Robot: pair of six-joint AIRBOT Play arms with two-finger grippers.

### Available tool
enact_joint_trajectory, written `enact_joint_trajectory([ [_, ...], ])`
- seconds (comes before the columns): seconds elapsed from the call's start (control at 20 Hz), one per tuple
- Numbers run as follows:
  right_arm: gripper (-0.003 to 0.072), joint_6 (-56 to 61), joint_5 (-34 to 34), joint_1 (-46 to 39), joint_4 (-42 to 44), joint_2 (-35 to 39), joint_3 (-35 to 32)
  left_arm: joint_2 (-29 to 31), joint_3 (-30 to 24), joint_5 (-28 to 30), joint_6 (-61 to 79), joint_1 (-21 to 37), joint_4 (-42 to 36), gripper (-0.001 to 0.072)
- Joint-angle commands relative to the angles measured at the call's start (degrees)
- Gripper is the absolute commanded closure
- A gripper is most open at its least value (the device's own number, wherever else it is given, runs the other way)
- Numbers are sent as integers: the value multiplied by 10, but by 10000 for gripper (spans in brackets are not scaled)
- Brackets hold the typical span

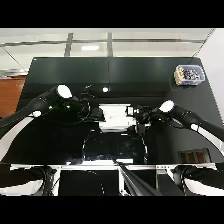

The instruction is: Fold the box and place the chain.

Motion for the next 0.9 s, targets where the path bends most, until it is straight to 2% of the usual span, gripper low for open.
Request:
enact_joint_trajectory([
  [0.0,430,0,0,0,0,0,0,0,14,22,-111,-38,121,214],
  [0.35,430,0,0,0,0,0,0,-1,47,31,-301,-124,314,214],
  [0.65,431,0,0,0,0,0,0,-3,78,26,-426,-176,370,215],
  [0.85,430,0,0,1,0,0,0,-33,103,-11,-446,-192,375,215],
])
